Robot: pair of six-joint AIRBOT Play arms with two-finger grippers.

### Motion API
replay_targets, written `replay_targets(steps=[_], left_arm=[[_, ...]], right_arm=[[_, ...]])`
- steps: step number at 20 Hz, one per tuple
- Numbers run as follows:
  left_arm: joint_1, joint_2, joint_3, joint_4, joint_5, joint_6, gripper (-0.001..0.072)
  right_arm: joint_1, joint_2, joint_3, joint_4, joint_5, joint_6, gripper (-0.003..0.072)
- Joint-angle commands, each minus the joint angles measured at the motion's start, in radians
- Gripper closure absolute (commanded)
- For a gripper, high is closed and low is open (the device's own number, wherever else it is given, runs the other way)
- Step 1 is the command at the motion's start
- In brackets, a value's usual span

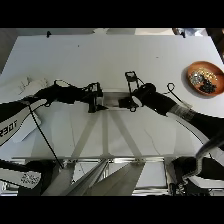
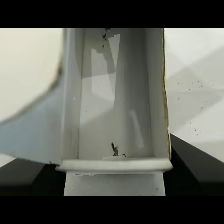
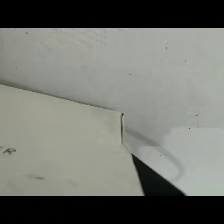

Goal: Fold the box and place the chain.

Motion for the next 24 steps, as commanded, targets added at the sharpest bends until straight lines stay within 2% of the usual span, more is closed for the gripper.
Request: replay_targets(steps=[1, 2, 7, 12, 15, 19, 24], left_arm=[[-0.001, 0.0, 0.0, -0.003, -0.009, -0.002, 0.0361], [-0.001, 0.001, 0.0, -0.003, -0.01, -0.002, 0.0361], [-0.001, 0.0, 0.0, -0.003, -0.01, -0.002, 0.0361], [-0.001, 0.0, 0.0, -0.003, -0.009, -0.002, 0.0361], [-0.001, 0.001, 0.0, -0.003, -0.009, -0.002, 0.0361], [-0.001, 0.001, 0.0, -0.003, -0.01, -0.002, 0.0361], [-0.001, 0.0, 0.0, -0.003, -0.01, -0.002, 0.0361]], right_arm=[[0.005, -0.003, 0.023, -0.007, -0.013, 0.054, 0.0334], [0.005, -0.001, 0.026, -0.008, -0.005, 0.054, 0.027], [-0.018, 0.084, 0.028, -0.011, 0.018, 0.052, 0.0271], [-0.116, 0.229, 0.028, -0.014, 0.154, 0.029, 0.0271], [-0.192, 0.314, 0.028, -0.019, 0.213, -0.075, 0.0271], [-0.298, 0.398, 0.028, -0.025, 0.224, -0.215, 0.0271], [-0.458, 0.42, 0.028, -0.06, 0.209, -0.401, 0.0273]])
